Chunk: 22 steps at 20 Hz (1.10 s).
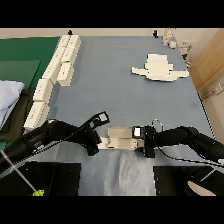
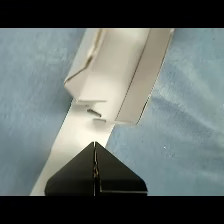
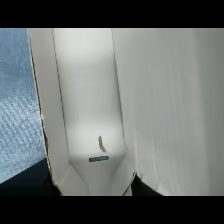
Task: Fold the box.
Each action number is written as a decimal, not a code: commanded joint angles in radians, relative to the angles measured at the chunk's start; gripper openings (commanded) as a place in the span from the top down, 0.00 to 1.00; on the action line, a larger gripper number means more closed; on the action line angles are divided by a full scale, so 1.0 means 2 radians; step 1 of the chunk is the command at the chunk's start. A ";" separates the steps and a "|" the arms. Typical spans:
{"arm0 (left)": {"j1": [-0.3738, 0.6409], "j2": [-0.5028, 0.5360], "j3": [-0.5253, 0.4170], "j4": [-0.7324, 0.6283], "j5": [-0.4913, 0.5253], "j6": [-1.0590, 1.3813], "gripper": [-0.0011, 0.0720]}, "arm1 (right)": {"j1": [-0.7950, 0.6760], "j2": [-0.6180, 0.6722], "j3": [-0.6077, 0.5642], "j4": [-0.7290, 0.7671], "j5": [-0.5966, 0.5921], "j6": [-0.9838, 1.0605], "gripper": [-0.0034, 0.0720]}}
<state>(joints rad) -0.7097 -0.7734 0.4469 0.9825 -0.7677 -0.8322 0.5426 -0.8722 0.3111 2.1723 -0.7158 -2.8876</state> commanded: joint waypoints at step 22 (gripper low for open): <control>0.208 -0.052 -0.054 -0.085 -0.054 -0.284 0.97 | 0.000 0.000 0.000 0.000 0.000 0.000 0.41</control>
<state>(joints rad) -0.2970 -0.8452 0.3439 0.9077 -0.8936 -1.4803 0.5426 -0.8722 0.3111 2.1723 -0.7158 -2.8876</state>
